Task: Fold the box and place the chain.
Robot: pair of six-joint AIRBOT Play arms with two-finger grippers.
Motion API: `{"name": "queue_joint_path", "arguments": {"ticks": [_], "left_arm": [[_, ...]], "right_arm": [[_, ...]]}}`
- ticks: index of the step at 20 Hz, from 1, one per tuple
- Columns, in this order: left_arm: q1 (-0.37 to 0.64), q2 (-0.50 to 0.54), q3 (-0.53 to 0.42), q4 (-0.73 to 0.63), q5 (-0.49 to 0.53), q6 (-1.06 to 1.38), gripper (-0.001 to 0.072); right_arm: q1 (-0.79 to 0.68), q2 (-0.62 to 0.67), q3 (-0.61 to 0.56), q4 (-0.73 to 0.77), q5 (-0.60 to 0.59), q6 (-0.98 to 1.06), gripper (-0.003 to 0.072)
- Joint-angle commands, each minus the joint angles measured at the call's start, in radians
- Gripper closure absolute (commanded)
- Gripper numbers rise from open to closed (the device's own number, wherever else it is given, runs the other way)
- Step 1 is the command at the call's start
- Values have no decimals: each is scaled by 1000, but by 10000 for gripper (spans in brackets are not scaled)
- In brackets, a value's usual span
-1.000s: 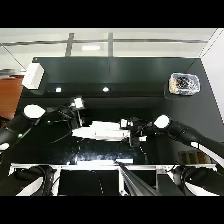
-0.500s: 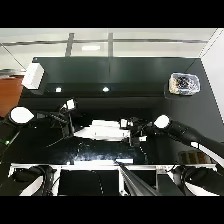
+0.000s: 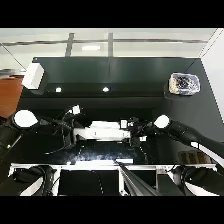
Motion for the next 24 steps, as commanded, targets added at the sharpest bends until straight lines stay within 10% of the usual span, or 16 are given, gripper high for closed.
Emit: {"name": "queue_joint_path", "arguments": {"ticks": [1, 4, 6, 19, 24], "left_arm": [[-64, 2, 0, -1, 32, -34, 133], [-93, 2, 0, -33, 49, -34, 133], [-93, 2, 0, -82, 59, -33, 150], [-97, -168, 0, -259, 550, 27, 152], [-98, -255, 0, -260, 557, 27, 552]], "right_arm": [[0, -1, 1, -2, -3, -9, 216], [0, -1, 1, -1, -4, -9, 228], [0, -1, 1, -2, 0, -9, 484], [0, -1, 1, -2, 0, -9, 485], [0, -1, 1, -2, -1, -9, 485]]}}
